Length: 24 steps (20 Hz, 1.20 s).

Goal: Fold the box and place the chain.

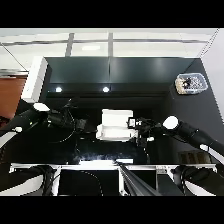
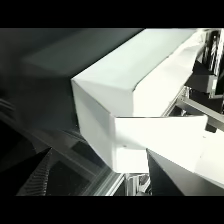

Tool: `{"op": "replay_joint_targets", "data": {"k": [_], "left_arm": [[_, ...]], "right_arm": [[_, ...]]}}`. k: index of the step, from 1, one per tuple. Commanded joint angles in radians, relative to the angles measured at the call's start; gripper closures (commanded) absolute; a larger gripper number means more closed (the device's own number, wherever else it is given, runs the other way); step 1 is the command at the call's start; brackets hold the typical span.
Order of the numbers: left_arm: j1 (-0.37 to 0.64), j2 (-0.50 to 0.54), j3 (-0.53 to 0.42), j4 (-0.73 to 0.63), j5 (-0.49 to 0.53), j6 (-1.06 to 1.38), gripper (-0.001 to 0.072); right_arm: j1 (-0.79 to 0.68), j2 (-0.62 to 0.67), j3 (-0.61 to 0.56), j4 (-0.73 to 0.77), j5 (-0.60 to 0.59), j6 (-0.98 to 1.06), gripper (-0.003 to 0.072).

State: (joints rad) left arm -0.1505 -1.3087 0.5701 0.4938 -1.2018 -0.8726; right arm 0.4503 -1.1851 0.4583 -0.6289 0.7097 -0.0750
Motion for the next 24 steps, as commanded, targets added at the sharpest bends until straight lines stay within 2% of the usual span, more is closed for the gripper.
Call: {"op": "replay_joint_targets", "data": {"k": [1,3,7,10,11,12,17,24], "left_arm": [[-0.041,0.000,0.031,0.015,0.003,-0.037,0.0013],[-0.099,0.001,0.068,0.053,0.026,-0.103,0.0014],[-0.235,0.002,0.170,0.214,0.080,-0.373,0.0034],[-0.284,0.002,0.227,0.237,0.082,-0.465,0.0043],[-0.292,0.002,0.240,0.245,0.080,-0.499,0.0152],[-0.295,0.002,0.250,0.257,0.073,-0.511,0.0230],[-0.318,0.002,0.257,0.341,0.049,-0.579,0.0233],[-0.413,0.001,0.259,0.374,0.141,-0.652,0.0233]], "right_arm": [[0.000,0.000,0.000,0.000,0.000,0.000,0.0557],[0.000,0.000,0.000,0.000,0.000,0.000,0.0557],[0.000,0.000,0.000,0.000,0.000,0.000,0.0557],[0.000,0.000,0.000,0.000,0.000,0.000,0.0557],[0.000,0.000,0.000,0.000,0.000,0.000,0.0557],[0.000,0.000,0.000,0.000,0.000,0.000,0.0557],[0.000,0.000,0.000,0.000,0.000,0.000,0.0557],[0.000,0.000,0.000,0.000,0.000,0.000,0.0557]]}}
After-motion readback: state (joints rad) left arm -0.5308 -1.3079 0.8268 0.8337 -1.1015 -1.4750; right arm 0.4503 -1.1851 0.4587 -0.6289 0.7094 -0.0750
